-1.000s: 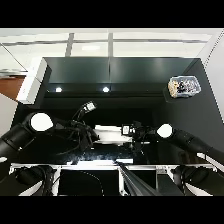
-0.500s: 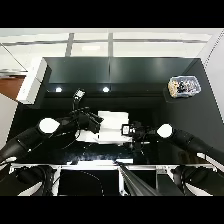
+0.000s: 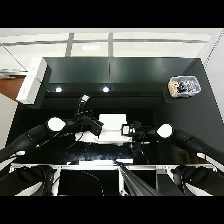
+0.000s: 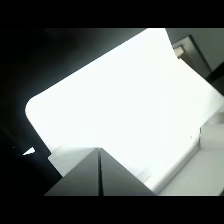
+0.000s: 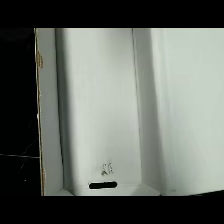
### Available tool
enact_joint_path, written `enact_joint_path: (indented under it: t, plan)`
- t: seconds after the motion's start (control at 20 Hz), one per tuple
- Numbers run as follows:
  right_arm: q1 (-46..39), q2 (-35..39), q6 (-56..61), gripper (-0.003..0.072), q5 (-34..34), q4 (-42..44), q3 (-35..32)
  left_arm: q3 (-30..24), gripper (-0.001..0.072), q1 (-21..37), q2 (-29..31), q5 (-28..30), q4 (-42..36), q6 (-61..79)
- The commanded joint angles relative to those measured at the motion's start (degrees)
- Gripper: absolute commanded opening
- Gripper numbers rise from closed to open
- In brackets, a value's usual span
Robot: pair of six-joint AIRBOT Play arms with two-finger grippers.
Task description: Fold the box and place the chain.
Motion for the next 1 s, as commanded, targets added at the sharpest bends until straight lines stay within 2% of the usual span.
enact_joint_path:
  t: [0.0,0.1,0.2,0.35,0.4,0.55,0.6,0.7,0.75,0.85,0.95]
  plan:
    - [0.02,0.0,0.02,0.0476,-0.07,0.04,0.04,-0.02,0.0027,-0.04,-1.09,-3.52,2.21,0.02]
    - [0.02,0.0,0.02,0.0475,-0.07,0.04,0.04,0.37,0.0027,-0.02,-0.13,-1.29,2.75,0.04]
    - [0.02,0.0,0.02,0.0476,-0.04,0.04,0.04,2.01,0.0027,0.15,2.71,-1.6,8.57,0.0]
    - [0.02,0.0,0.0,0.0476,0.02,-0.02,0.04,4.0,0.0036,2.51,9.31,-8.39,19.12,-0.24]
    - [0.02,0.0,0.0,0.0475,0.04,-0.04,0.07,4.0,0.014,3.85,11.65,-11.19,21.94,-0.24]
    - [0.02,0.0,0.02,0.0475,0.04,-0.04,0.04,3.98,0.0627,8.79,17.29,-22.21,32.65,-0.39]
    - [0.02,0.0,0.02,0.0475,0.04,-0.04,0.04,3.98,0.0702,10.14,18.4,-25.46,36.39,0.17]
    - [0.02,0.0,0.0,0.0475,0.04,-0.04,0.04,3.85,0.0702,11.26,18.95,-30.49,43.28,5.33]
    - [0.02,0.0,0.0,0.0475,0.04,-0.04,0.04,3.76,0.0691,11.28,18.49,-32.59,43.89,10.69]
    - [0.02,0.0,0.0,0.0475,0.04,-0.2,0.07,3.76,0.0682,11.08,17.18,-34.27,35.39,19.41]
    - [0.02,0.0,0.0,0.0475,0.07,-0.2,0.04,3.76,0.0684,10.99,16.06,-33.35,30.91,29.18]
